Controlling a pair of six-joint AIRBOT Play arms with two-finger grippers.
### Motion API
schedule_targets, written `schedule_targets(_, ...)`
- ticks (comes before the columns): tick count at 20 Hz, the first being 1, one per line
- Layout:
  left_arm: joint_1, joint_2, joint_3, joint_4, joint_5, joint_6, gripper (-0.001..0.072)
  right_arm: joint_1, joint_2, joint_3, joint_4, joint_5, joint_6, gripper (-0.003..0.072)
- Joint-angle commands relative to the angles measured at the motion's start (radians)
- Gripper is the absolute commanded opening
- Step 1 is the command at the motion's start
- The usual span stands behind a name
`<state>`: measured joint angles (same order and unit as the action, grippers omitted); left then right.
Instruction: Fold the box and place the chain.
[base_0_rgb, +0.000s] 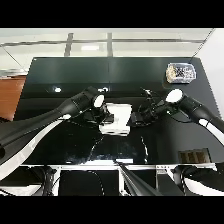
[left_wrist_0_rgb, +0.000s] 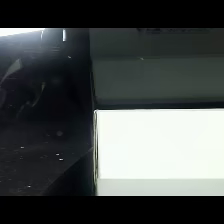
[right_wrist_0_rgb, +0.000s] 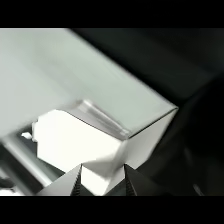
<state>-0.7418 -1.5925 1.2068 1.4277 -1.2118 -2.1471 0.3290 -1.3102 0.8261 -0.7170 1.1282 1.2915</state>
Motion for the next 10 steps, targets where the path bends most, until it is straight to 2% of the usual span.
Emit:
schedule_targets(1,0.001,0.000,0.001,0.001,0.002,0.000,0.0026,0.067,-0.001,0.034,-0.193,-0.038,0.199,0.0297)
schedule_targets(5,0.001,0.000,0.001,0.001,0.002,0.000,0.0026,0.130,-0.017,0.052,-0.270,-0.082,0.332,0.0297)
schedule_targets(10,0.001,0.000,0.001,0.002,0.002,0.000,0.0026,0.256,-0.112,0.181,-0.497,-0.042,0.577,0.0296)
